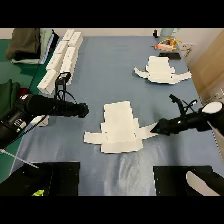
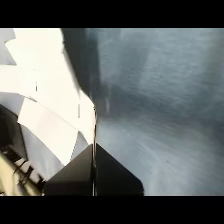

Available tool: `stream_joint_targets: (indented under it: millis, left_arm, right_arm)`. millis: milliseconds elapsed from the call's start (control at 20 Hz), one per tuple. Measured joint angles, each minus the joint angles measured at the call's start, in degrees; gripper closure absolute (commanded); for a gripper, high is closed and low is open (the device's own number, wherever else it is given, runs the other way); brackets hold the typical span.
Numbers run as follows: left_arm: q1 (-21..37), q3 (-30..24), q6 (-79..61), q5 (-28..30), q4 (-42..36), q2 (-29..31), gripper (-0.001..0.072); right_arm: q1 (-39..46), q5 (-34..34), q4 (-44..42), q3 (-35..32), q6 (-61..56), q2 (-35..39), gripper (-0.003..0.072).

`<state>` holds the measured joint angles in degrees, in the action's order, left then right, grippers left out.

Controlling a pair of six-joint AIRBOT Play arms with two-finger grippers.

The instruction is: Fold the box.

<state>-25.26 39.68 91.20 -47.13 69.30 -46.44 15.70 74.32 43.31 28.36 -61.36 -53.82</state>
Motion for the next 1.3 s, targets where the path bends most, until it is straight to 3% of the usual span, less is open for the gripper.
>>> stream_joint_targets:
  millis: [250, 450, 900, 1300]
  left_arm:
    - [3.5, 0.0, -2.21, -1.09, 0.0, -0.07, 0.0226]
    - [9.14, 0.0, -8.04, -1.68, -3.76, -2.12, 0.0225]
    - [13.38, 0.0, -42.16, -6.05, -28.98, -16.81, 0.0226]
    - [17.44, 0.02, -52.04, -15.26, -34.14, -19.74, 0.0226]
  right_arm:
    - [-8.24, -7.15, -1.2, -6.34, 2.25, 12.87, 0.0686]
    - [-11.82, -10.34, 0.9, -7.91, 2.34, 18.64, 0.0686]
    - [-13.2, -11.87, 2.64, -8.76, 2.27, 20.87, 0.0686]
    - [-13.29, -11.89, 2.86, -8.74, 1.6, 20.96, 0.0686]
